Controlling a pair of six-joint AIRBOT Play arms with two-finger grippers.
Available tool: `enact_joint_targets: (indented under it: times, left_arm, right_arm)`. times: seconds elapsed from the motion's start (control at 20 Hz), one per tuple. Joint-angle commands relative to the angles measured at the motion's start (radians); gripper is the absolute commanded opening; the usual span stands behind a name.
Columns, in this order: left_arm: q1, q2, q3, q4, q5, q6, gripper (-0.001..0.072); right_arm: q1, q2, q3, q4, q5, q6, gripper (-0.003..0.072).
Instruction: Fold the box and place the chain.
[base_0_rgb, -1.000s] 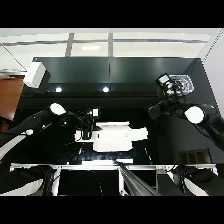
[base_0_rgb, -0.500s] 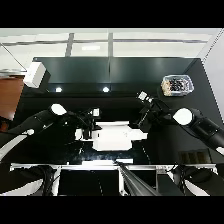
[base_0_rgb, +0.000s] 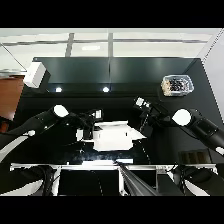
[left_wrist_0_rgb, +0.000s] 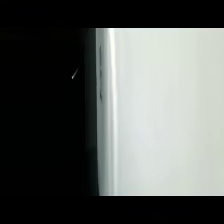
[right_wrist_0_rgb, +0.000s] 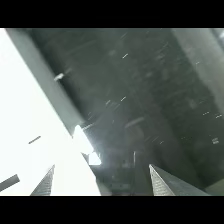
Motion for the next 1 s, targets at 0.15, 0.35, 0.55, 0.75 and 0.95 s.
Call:
enact_joint_targets:
  times: [0.15, 0.35, 0.55, 0.75, 0.95]
  left_arm:
    - [-0.005, -0.001, -0.001, 0.022, 0.04, -0.029, 0.003]
    - [-0.005, -0.001, -0.001, 0.022, 0.029, -0.029, 0.0031]
    - [-0.004, 0.001, 0.018, 0.032, -0.001, -0.029, 0.0031]
    - [-0.003, 0.0, 0.046, 0.037, -0.032, -0.029, 0.0031]
    - [-0.003, -0.012, 0.046, 0.061, -0.095, -0.027, 0.0031]
  right_arm:
    - [0.037, -0.001, -0.005, 0.01, 0.127, -0.145, 0.0713]
    - [0.094, -0.006, -0.072, 0.005, 0.104, -0.219, 0.0713]
    - [0.095, -0.006, -0.107, 0.013, 0.108, -0.219, 0.0713]
    - [0.097, -0.006, -0.107, 0.039, 0.104, -0.219, 0.0713]
    - [0.142, -0.006, -0.107, 0.043, 0.079, -0.219, 0.0713]
